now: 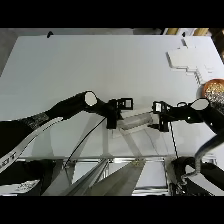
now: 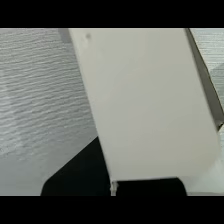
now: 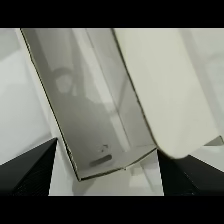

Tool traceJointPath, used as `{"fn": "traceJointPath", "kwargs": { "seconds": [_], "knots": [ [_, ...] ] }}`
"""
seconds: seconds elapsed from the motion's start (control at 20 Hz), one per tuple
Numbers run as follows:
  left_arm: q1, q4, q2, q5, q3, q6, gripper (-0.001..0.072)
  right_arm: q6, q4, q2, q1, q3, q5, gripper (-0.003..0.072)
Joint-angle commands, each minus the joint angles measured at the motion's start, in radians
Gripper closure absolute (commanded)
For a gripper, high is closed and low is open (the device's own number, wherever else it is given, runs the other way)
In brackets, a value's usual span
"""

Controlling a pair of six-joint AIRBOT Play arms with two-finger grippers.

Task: Fold the box and place the chain.

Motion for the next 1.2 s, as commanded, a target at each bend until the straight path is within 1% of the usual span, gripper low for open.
{"fn": "traceJointPath", "kwargs": {
  "seconds": [0.0, 0.35, 0.5, 0.7, 1.15],
  "knots": [
    [-0.001, 0.0, 0.001, 0.001, 0.0, 0.0, 0.0694, 0.002, -0.015, -0.005, 0.01, -0.022, 0.029, -0.0001],
    [-0.001, 0.0, 0.001, 0.002, 0.0, 0.0, 0.0694, 0.002, -0.017, -0.004, 0.071, -0.097, -0.031, -0.0001],
    [0.0, 0.0, 0.001, 0.001, 0.0, 0.0, 0.0694, -0.002, -0.013, 0.003, 0.071, -0.098, -0.038, 0.0001],
    [-0.001, 0.0, 0.001, 0.001, 0.0, 0.0, 0.0694, -0.005, -0.014, 0.002, 0.071, -0.098, -0.043, 0.0024],
    [0.0, 0.0, 0.001, 0.001, 0.0, 0.0, 0.0694, -0.005, -0.014, 0.007, 0.07, -0.098, -0.069, 0.0024]
  ]
}}
